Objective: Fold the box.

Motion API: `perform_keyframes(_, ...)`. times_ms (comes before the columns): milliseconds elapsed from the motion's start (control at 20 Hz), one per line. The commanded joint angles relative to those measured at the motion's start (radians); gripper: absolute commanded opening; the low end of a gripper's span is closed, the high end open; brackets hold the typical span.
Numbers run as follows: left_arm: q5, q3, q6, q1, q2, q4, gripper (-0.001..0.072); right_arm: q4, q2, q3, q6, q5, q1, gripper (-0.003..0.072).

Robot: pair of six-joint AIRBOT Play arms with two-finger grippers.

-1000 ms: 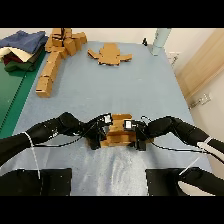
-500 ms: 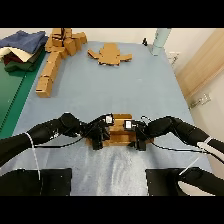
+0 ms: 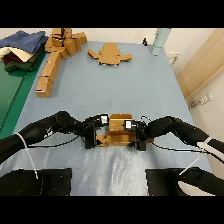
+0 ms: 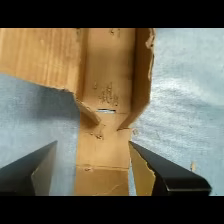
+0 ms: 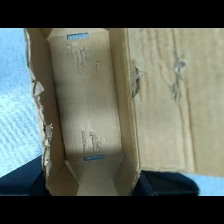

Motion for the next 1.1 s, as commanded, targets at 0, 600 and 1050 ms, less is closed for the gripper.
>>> perform_keyframes(0, -0.028, 0.0, -0.011, -0.035, 0.008, -0.005, 0.0557, 0.0, -0.001, 0.0, 0.0, 0.0, 0.001, 0.0596)
perform_keyframes(600, 0.161, 0.002, -0.006, -0.1, -0.036, -0.193, 0.0164, 0.0, -0.001, 0.0, 0.0, 0.0, 0.001, 0.0596)
perform_keyframes(1050, 0.187, 0.0, 0.019, -0.138, -0.037, -0.226, 0.0164, 0.0, -0.001, 0.0, 0.0, 0.0, 0.001, 0.0596)
